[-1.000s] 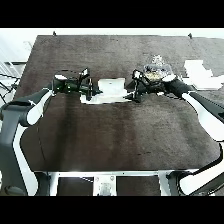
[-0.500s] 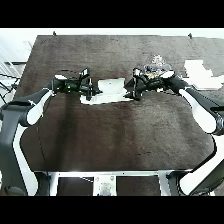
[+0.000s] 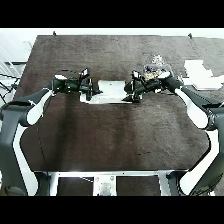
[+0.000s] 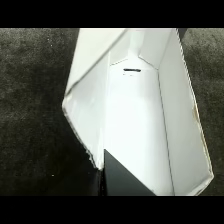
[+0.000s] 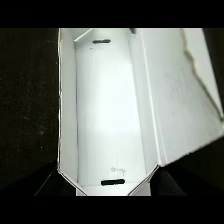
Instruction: Fold the box and place the chain.
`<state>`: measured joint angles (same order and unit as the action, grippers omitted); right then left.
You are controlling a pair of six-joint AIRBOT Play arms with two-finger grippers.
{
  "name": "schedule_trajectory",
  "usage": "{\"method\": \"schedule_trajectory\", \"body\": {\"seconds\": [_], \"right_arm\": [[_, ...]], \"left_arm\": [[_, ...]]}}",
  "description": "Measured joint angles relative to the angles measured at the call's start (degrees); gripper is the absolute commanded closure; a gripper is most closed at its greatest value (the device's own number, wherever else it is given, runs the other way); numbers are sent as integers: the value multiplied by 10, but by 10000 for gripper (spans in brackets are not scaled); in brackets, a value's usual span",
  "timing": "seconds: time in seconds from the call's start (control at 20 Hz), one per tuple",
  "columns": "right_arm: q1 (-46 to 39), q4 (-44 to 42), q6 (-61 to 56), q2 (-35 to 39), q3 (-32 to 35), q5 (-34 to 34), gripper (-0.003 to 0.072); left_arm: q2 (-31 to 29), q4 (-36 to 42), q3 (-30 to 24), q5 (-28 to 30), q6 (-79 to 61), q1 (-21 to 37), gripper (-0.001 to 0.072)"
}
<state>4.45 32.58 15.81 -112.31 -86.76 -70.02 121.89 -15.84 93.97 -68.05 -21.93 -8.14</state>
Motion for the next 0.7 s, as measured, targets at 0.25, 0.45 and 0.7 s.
{"method": "schedule_trajectory", "body": {"seconds": [0.25,0.45,0.7], "right_arm": [[2,1,7,-23,-21,-8,38],[7,0,11,-37,-31,-9,38],[14,-9,13,-55,-42,-10,38]], "left_arm": [[0,0,0,1,0,0,689],[0,0,0,1,0,0,689],[0,0,0,1,0,0,690]]}}
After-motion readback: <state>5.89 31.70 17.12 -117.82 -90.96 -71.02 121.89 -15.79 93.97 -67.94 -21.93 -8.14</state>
